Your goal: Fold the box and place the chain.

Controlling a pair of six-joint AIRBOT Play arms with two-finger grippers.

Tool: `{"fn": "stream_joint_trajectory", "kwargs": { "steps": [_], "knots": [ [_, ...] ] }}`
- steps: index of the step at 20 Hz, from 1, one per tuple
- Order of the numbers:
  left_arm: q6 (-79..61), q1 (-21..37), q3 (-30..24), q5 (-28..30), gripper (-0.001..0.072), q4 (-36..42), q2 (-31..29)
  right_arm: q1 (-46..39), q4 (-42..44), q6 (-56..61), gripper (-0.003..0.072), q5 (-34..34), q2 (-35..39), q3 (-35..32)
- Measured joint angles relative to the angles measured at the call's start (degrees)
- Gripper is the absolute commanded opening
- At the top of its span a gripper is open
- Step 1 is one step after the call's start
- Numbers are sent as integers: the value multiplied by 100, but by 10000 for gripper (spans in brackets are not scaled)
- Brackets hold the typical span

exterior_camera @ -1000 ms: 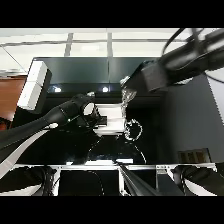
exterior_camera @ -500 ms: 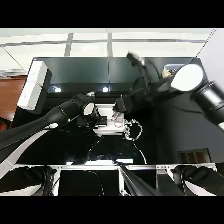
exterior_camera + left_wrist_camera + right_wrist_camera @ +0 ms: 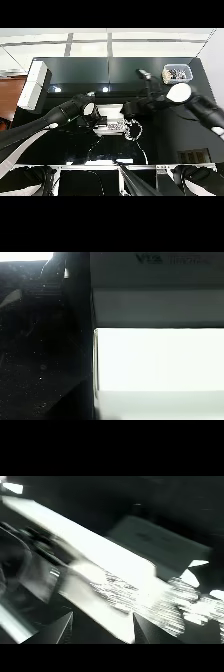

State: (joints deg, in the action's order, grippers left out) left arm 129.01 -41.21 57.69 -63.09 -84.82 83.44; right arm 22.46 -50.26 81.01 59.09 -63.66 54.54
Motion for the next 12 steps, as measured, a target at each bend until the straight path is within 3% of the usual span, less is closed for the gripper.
{"fn": "stream_joint_trajectory", "kwargs": {
  "steps": [2,3,4,8,12],
  "knots": [
    [0,0,0,0,29,0,0,-516,-586,-205,441,348,446,-192],
    [0,0,0,0,29,2,0,-748,-789,-431,484,367,680,-398],
    [0,0,0,0,29,0,0,-914,-918,-688,720,341,859,-640],
    [0,0,0,2,29,2,0,-1091,-804,-2549,720,-433,1141,-1740],
    [0,0,0,2,29,2,2,-922,-505,-5324,717,-905,920,-2282]
  ]
}}
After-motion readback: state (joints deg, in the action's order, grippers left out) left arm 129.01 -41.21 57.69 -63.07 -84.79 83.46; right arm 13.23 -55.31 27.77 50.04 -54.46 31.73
